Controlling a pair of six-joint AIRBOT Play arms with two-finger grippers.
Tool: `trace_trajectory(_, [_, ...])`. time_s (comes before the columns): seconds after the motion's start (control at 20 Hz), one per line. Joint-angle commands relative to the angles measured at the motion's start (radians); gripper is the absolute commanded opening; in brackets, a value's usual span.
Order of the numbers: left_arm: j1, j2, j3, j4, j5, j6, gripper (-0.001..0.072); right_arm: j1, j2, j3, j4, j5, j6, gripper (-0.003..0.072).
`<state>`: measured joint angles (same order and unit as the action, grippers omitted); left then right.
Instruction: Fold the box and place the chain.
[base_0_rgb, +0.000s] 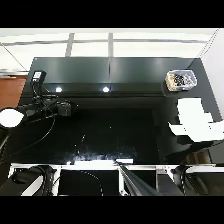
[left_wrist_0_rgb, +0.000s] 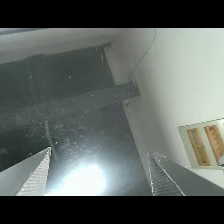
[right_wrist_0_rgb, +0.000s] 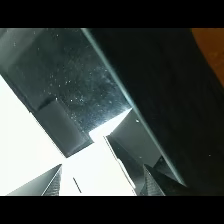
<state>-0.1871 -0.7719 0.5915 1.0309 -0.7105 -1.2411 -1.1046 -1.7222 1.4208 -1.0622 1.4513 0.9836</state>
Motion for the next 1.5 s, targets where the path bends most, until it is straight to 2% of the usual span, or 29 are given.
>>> trace_trajectory(0.0, [0.0,0.0,0.001,0.0,-0.002,0.0,0.0706,0.053,-0.046,0.018,-0.026,0.057,-0.019,0.0555])
trace_trajectory(0.05, [0.0,0.0,0.001,0.0,-0.003,0.0,0.0706,0.066,-0.053,0.018,-0.045,0.068,-0.006,0.0555])
trace_trajectory(0.1, [0.0,0.0,0.001,0.0,-0.007,0.0,0.0706,0.076,-0.054,0.017,-0.067,0.071,-0.004,0.0515])
trace_trajectory(0.15, [0.0,0.0,0.001,0.0,-0.008,0.0,0.0705,0.083,-0.054,0.017,-0.077,0.075,-0.004,0.0425])
trace_trajectory(0.2, [0.0,0.0,0.001,0.0,-0.008,0.0,0.0705,0.087,-0.054,0.017,-0.08,0.082,-0.004,0.0424])
trace_trajectory(0.3, [0.0,0.0,0.001,0.0,-0.008,0.0,0.0705,0.094,-0.054,0.016,-0.08,0.093,-0.006,0.0305])
trace_trajectory(0.4, [0.0,0.0,0.001,0.0,-0.006,0.0,0.0705,0.099,-0.053,0.016,-0.039,0.131,-0.061,0.0014])
trace_trajectory(0.55, [0.0,0.0,0.001,0.0,-0.005,0.0,0.0705,0.108,-0.027,-0.006,0.068,0.157,-0.069,0.0014])
trace_trajectory(0.65, [0.0,0.0,0.001,0.0,-0.004,0.0,0.0705,0.128,0.016,-0.057,0.082,0.154,-0.068,0.0013])
trace_trajectory(0.9, [0.0,0.0,0.001,0.0,0.033,0.0,0.0705,0.204,0.146,-0.283,0.346,0.134,-0.061,0.0013])
trace_trajectory(1.0, [0.0,0.0,0.0,-0.008,0.053,0.0,0.0704,0.27,0.218,-0.388,0.459,0.087,-0.065,0.0012])
trace_trajectory(1.25, [-0.001,-0.001,0.0,-0.024,0.048,0.0,0.0705,0.532,0.481,-0.648,0.627,-0.168,-0.078,0.0012])
trace_trajectory(1.45, [0.0,-0.01,0.0,-0.074,0.026,0.0,0.0705,0.781,0.818,-0.893,0.758,-0.473,-0.195,0.0012])
